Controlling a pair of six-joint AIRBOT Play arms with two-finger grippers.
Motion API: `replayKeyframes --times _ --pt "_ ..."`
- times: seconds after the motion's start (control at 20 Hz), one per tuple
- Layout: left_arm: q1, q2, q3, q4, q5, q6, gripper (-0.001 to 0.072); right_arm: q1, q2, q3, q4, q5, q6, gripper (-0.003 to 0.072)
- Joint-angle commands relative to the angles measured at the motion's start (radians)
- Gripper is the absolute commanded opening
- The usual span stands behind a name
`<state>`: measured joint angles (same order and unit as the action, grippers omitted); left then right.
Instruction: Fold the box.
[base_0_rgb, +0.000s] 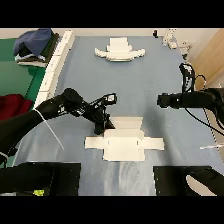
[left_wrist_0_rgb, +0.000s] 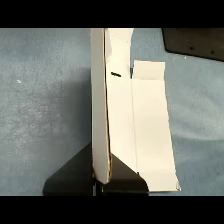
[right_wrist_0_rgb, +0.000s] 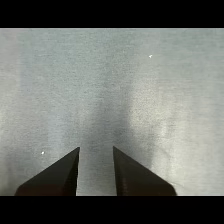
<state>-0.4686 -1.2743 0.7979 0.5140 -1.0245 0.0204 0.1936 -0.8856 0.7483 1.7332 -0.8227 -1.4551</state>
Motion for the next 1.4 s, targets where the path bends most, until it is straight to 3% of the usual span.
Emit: replayKeyframes --times 0.0,0.15,0.25,0.55,0.7,1.1,1.35 --pt "0.028 -0.011 0.013 0.006 -0.030 -0.047 0.0013 0.000 0.000 0.001 0.003 0.001 0.000 0.0324" --pt "0.002 0.012 0.009 0.002 -0.025 -0.036 0.0010 0.000 0.000 0.001 0.003 0.000 0.000 0.0324" --pt "-0.032 0.064 -0.008 0.003 0.037 -0.034 0.0009 0.000 0.000 0.001 0.003 -0.002 0.000 0.0324" --pt "-0.169 0.317 -0.230 0.002 0.381 0.044 0.0009 0.000 0.000 0.000 0.003 -0.002 0.000 0.0324" --pt "-0.255 0.374 -0.321 0.002 0.548 0.073 0.0012 0.000 0.000 0.000 0.010 -0.002 0.000 0.0324" --pt "-0.267 0.344 -0.351 0.002 0.570 0.072 0.0014 0.000 0.000 0.000 0.018 -0.006 0.000 0.0324" --pt "-0.267 0.324 -0.351 0.003 0.502 0.069 0.0014 0.000 0.000 0.000 0.021 -0.006 0.000 0.0324"
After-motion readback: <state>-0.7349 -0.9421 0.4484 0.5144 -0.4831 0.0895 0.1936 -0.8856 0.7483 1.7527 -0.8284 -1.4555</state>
